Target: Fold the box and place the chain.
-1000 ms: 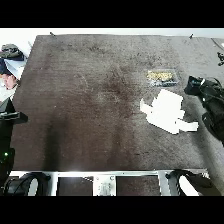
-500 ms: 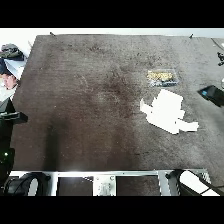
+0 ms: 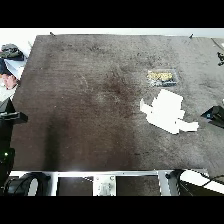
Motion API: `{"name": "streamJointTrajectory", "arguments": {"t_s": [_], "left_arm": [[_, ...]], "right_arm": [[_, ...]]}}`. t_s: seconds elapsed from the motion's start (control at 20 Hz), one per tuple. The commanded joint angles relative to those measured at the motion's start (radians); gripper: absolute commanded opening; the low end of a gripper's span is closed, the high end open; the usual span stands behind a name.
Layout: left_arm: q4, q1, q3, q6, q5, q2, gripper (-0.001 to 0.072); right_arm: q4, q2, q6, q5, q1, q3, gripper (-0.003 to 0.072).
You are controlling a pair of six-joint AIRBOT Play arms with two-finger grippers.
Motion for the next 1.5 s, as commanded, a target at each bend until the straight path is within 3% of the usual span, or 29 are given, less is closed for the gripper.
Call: {"name": "streamJointTrajectory", "arguments": {"t_s": [0.0, 0.25, 0.35, 0.65, 0.7, 0.9, 1.1, 1.15, 1.3, 1.45], "left_arm": [[0.000, 0.000, 0.000, 0.000, 0.000, 0.000, 0.0012], [0.000, 0.000, 0.000, 0.000, 0.000, 0.000, 0.0012], [0.000, 0.000, 0.000, 0.000, 0.000, 0.000, 0.0012], [0.000, 0.000, 0.000, 0.000, 0.000, 0.000, 0.0012], [0.000, 0.000, 0.000, 0.000, 0.000, 0.000, 0.0012], [0.000, 0.000, 0.000, 0.000, 0.000, 0.000, 0.0012], [0.000, 0.000, 0.000, 0.000, 0.000, 0.000, 0.0012], [0.000, 0.000, 0.000, 0.000, 0.000, 0.000, 0.0012], [0.000, 0.000, 0.000, 0.000, 0.000, 0.000, 0.0012], [0.000, 0.000, 0.000, 0.000, 0.000, 0.000, 0.0012]], "right_arm": [[0.016, -0.067, -0.036, 0.004, -0.003, -0.027, 0.0606], [0.065, -0.098, -0.123, -0.112, 0.014, -0.113, 0.0603], [0.075, -0.099, -0.148, -0.150, 0.045, -0.132, 0.0534], [0.205, -0.192, -0.153, -0.097, 0.060, -0.139, 0.0531], [0.205, -0.195, -0.166, -0.100, 0.060, -0.139, 0.0439], [0.226, -0.195, -0.179, -0.079, 0.060, -0.139, 0.0399], [0.222, -0.195, -0.195, -0.072, 0.060, -0.139, 0.0166], [0.222, -0.195, -0.200, -0.069, 0.060, -0.139, 0.0010], [0.230, -0.193, -0.216, 0.000, 0.060, -0.140, 0.0010], [0.386, -0.151, -0.282, 0.065, 0.067, -0.182, 0.0009]]}}
